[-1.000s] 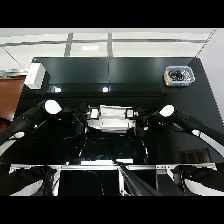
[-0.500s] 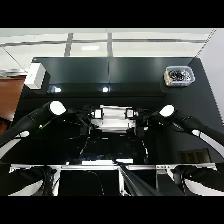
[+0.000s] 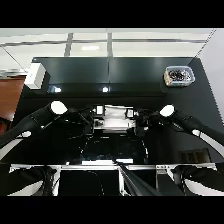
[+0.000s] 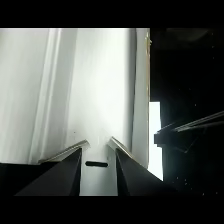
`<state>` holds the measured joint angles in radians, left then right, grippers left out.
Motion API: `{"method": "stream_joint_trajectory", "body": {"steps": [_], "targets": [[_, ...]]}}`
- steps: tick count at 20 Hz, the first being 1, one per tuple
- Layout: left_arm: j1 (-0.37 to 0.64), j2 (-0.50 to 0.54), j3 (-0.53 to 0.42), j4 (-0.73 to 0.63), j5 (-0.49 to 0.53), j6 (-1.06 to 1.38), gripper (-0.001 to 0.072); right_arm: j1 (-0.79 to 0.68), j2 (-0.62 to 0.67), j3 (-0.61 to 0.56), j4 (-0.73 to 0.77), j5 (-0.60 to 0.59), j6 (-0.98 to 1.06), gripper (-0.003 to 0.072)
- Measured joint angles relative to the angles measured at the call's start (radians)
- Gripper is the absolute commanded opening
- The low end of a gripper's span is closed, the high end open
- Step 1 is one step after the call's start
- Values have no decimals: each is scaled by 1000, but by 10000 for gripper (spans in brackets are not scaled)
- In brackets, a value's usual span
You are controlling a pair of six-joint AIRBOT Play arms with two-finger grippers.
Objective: Fold the box and place the chain.
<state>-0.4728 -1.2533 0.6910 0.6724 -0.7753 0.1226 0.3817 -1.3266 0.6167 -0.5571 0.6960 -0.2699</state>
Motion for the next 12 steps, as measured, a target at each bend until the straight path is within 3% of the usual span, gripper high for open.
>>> {"method": "stream_joint_trajectory", "body": {"steps": [4, 6, 7, 8, 9, 10, 11, 12], "targets": [[0, -24, 0, -37, 6, -1, 258, 0, 0, 0, 0, 0, 0, 402], [0, -35, 0, -43, 8, -2, 81, 0, 0, 0, 1, 0, 0, 402], [0, -38, 0, -45, 8, -1, 28, 0, 0, 0, 1, 0, 0, 402], [0, -42, 0, -48, 7, -1, 30, 0, 0, 0, 1, 0, 0, 402], [0, -43, 0, -49, 8, -1, 106, 0, 0, 0, 2, 0, 0, 402], [0, -45, 0, -51, 10, 0, 276, 0, 0, 0, 2, -1, 0, 402], [0, -45, 0, -52, 10, 0, 306, 0, 0, 0, 2, -1, 0, 402], [0, -46, 0, -52, 18, -1, 242, 0, 0, 0, 2, -1, -1, 402]]}}
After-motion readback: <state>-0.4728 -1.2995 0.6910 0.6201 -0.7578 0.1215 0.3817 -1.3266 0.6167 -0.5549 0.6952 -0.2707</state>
